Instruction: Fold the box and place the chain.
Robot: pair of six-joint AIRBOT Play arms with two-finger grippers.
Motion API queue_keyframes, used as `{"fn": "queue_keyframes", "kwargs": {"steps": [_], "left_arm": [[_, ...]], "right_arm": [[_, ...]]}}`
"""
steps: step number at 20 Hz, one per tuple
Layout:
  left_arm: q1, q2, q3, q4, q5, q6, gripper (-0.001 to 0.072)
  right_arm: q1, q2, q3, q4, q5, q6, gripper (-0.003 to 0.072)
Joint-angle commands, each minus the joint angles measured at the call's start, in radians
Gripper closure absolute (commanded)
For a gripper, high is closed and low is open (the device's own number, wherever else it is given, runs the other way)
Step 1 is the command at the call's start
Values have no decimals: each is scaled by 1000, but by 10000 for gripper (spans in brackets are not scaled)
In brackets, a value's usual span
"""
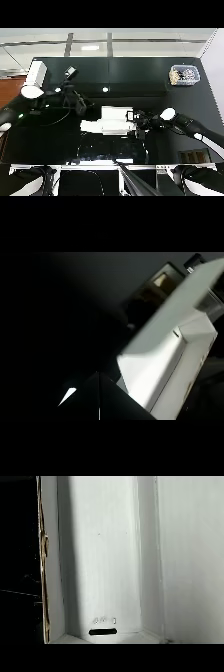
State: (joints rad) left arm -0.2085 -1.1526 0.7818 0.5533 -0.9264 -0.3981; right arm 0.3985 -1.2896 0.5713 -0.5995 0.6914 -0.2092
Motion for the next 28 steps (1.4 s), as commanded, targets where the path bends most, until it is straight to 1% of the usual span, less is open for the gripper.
{"fn": "queue_keyframes", "kwargs": {"steps": [1,3,4,5,6,7,8,9,10,11,12,14,18,19,20,22,23,24,28], "left_arm": [[32,179,-126,20,0,211,684],[19,188,-216,20,-23,398,683],[11,185,-244,19,-29,483,683],[-4,183,-258,19,-22,516,679],[-25,180,-259,29,-8,535,579],[-51,175,-259,39,43,575,347],[-84,160,-258,43,113,605,60],[-109,140,-257,43,178,600,3],[-128,109,-253,55,208,601,6],[-142,75,-245,71,203,601,17],[-159,37,-236,89,182,618,17],[-199,-18,-222,109,177,637,16],[-234,-66,-206,108,183,637,18],[-235,-66,-205,107,187,637,55],[-234,-66,-204,100,191,637,181],[-233,-66,-204,93,194,637,305],[-233,-66,-204,93,194,637,386],[-233,-66,-204,93,194,637,419],[-233,-66,-204,92,194,637,420]], "right_arm": [[1,0,0,0,0,0,553],[1,0,0,0,0,0,553],[1,0,0,0,0,0,553],[1,0,0,0,0,0,553],[1,0,0,0,0,0,552],[1,0,0,0,0,0,553],[1,0,0,0,0,0,553],[1,0,0,0,0,0,553],[1,0,0,0,0,0,553],[1,0,0,0,0,0,553],[1,0,0,0,0,0,552],[1,0,0,0,0,0,553],[1,0,0,0,0,0,553],[1,0,0,0,0,0,553],[1,0,0,0,0,0,553],[1,0,0,0,0,0,552],[1,0,0,0,0,0,553],[1,0,0,0,0,0,553],[1,0,0,0,0,0,553]]}}
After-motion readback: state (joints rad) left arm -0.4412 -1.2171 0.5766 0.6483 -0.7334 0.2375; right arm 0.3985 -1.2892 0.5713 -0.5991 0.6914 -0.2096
